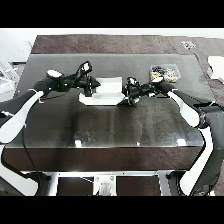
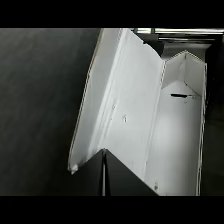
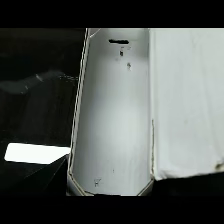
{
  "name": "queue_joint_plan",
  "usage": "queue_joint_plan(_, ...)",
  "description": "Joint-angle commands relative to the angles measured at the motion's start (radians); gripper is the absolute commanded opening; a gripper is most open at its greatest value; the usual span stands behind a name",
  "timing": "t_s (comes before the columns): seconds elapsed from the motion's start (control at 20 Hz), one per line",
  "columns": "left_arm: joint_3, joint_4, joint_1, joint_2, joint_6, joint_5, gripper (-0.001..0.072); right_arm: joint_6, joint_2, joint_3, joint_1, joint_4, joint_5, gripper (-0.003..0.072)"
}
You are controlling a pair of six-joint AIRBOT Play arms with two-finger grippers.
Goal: Fold the box and place the chain.
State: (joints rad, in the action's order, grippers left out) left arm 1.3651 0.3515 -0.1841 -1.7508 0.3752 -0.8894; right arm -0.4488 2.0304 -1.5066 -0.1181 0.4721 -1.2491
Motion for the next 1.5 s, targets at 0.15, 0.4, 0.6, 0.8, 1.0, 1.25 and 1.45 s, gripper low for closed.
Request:
queue_joint_plan(0.15,0.004,0.253,0.06,0.063,-0.171,-0.175,0.0612,0.0,0.0,0.0,-0.001,0.0,-0.001,0.0516)
queue_joint_plan(0.4,0.004,0.309,0.086,0.061,-0.277,-0.272,0.0613,0.0,0.0,0.0,-0.001,0.0,-0.001,0.0516)
queue_joint_plan(0.6,-0.001,0.315,0.077,0.057,-0.305,-0.235,0.0612,0.0,0.0,0.0,-0.001,0.0,-0.001,0.0516)
queue_joint_plan(0.8,-0.001,0.317,0.066,0.024,-0.304,-0.195,0.0612,0.0,0.0,0.0,-0.001,0.0,-0.001,0.0516)
queue_joint_plan(1.0,-0.002,0.315,0.066,-0.016,-0.308,-0.166,0.0611,0.0,0.0,0.0,-0.001,0.0,-0.001,0.0516)
queue_joint_plan(1.25,-0.001,0.299,0.066,-0.03,-0.309,-0.14,0.0392,0.0,0.0,0.0,-0.001,0.0,-0.001,0.0516)
queue_joint_plan(1.45,-0.001,0.298,0.066,-0.03,-0.19,-0.141,0.0393,0.0,0.0,0.0,-0.001,0.0,-0.001,0.0516)
